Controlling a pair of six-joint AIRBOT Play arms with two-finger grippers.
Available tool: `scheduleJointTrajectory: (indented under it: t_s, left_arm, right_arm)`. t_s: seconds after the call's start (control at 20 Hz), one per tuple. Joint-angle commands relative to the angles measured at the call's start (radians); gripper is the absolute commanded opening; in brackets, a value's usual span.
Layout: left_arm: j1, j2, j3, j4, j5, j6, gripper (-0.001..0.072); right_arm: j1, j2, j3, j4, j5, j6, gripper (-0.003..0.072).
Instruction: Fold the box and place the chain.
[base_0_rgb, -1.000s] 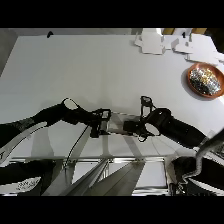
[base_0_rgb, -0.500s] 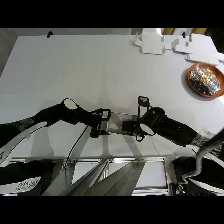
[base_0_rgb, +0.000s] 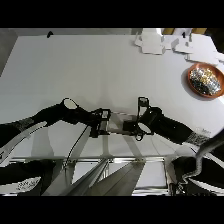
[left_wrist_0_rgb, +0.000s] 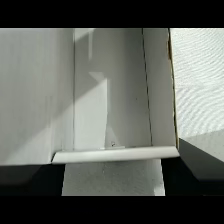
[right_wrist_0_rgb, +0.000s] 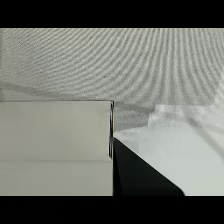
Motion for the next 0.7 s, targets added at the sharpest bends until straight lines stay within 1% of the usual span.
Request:
scheduleJointTrajectory:
  t_s: [0.0,0.1,0.15,0.2,0.3,0.4,0.45,0.55,0.6,0.65]
  left_arm:
    - [0.0,-0.001,0.0,-0.001,0.0,0.0,0.0272]
    - [0.0,-0.001,0.0,-0.001,0.001,0.0,0.0272]
    - [0.0,-0.001,0.0,-0.001,0.001,0.0,0.0272]
    - [0.0,-0.001,0.0,-0.001,0.0,0.0,0.0272]
    - [0.0,-0.001,0.0,-0.001,0.0,0.0,0.0272]
    - [0.0,-0.001,0.0,-0.001,0.0,0.0,0.0272]
    - [0.0,-0.001,0.0,-0.001,0.0,0.0,0.0272]
    - [0.0,-0.001,0.0,-0.001,0.0,0.0,0.0272]
    - [0.0,-0.001,0.0,-0.001,0.0,0.0,0.0272]
    - [0.0,-0.001,0.0,-0.001,0.0,0.0,0.0272]
  right_arm:
    - [0.001,0.001,0.001,-0.002,-0.022,0.001,0.013]
    - [0.001,0.001,0.001,-0.013,-0.021,0.001,0.0132]
    - [0.001,0.001,0.001,-0.018,-0.021,0.001,0.015]
    - [0.0,0.002,0.001,-0.024,-0.021,0.002,0.0188]
    - [0.0,0.003,0.001,-0.035,-0.019,0.003,0.0181]
    - [0.0,0.003,0.001,-0.038,-0.013,0.005,0.0031]
    - [0.0,0.003,0.001,-0.038,-0.01,0.005,0.0019]
    - [0.0,0.003,0.001,-0.039,-0.004,-0.002,0.002]
    - [0.0,0.005,0.001,-0.042,-0.004,-0.011,0.0034]
    - [0.0,0.012,0.001,-0.047,-0.002,-0.011,0.0154]
